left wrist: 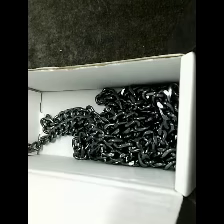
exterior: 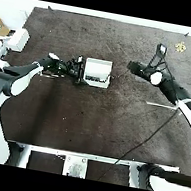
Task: Fold the box and place the chain.
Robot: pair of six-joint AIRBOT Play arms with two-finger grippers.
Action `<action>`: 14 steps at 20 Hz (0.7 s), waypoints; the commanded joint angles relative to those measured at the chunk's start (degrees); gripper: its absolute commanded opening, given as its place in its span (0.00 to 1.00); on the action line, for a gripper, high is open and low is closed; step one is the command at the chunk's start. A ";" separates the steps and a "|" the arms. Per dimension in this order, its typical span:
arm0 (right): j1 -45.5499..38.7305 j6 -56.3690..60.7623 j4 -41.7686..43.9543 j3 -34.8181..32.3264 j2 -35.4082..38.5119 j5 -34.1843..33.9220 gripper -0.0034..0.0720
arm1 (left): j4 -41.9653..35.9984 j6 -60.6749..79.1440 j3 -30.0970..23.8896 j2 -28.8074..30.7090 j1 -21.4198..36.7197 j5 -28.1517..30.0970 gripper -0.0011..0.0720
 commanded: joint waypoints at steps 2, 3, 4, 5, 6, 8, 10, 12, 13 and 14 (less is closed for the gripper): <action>10.40 -3.17 0.09 0.04 10.34 0.15 0.05 | 0.00 0.00 0.02 -0.04 0.02 0.02 0.32; 13.49 -3.17 0.07 0.07 10.99 -2.01 0.05 | 0.02 0.00 0.02 -0.04 0.02 0.02 0.32; 16.02 -3.13 0.11 0.09 11.02 -4.68 0.05 | 0.02 0.00 0.02 -0.04 0.02 0.04 0.32; 18.03 -3.06 0.13 0.09 10.60 -6.93 0.05 | 0.02 0.00 0.04 -0.04 0.02 0.02 0.32; 19.65 -2.69 0.13 0.09 9.73 -8.94 0.05 | 0.00 0.00 0.02 -0.04 0.02 0.02 0.32; 21.70 -2.25 0.31 0.09 6.86 -10.40 0.05 | 0.00 0.00 0.02 -0.04 0.02 0.04 0.32; 22.12 -2.34 -0.04 0.04 2.97 -8.76 0.09 | 0.00 0.00 0.02 -0.04 0.02 0.02 0.32; 21.40 -2.38 -2.34 0.04 0.46 -6.78 0.52 | 0.02 0.00 0.04 -0.04 0.02 0.02 0.32; 20.83 -3.02 -2.93 0.04 0.44 -5.60 0.45 | 0.00 0.00 0.02 -0.04 0.02 0.02 0.32; 20.13 -3.67 -3.61 0.04 1.01 -4.79 0.44 | 0.02 0.00 0.02 -0.02 0.02 0.02 0.32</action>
